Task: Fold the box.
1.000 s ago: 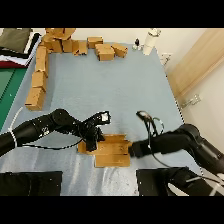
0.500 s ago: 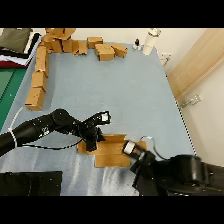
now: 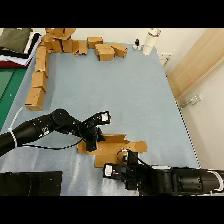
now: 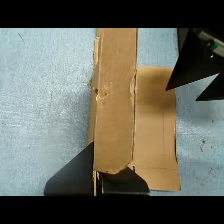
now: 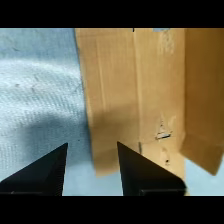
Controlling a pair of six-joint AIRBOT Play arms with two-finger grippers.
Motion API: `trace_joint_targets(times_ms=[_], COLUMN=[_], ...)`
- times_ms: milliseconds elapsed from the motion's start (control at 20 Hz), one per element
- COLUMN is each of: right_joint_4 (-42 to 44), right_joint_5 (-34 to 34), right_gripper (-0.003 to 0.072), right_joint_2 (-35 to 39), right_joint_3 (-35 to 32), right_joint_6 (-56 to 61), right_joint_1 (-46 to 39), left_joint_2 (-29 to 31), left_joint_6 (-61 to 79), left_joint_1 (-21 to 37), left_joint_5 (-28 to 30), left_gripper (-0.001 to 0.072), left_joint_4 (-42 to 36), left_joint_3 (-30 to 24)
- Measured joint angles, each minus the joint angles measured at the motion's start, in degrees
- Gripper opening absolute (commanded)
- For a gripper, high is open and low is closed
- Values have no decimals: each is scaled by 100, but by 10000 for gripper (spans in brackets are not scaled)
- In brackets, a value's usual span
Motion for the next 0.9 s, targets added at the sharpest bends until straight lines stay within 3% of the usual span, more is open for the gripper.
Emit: trace_joint_targets(times_ms=[300,900], right_joint_4=[-575,-905], right_joint_5=[105,63], right_gripper=[476,476], right_joint_2=[-284,-527], right_joint_3=[-2,107], right_joint_6=[61,382], right_joint_1=[35,42], left_joint_2=[0,0], left_joint_6=[2,0], left_joint_1=[-13,-13], left_joint_5=[-20,4], left_gripper=[12,12], left_joint_4=[0,0], left_joint_3=[0,0])
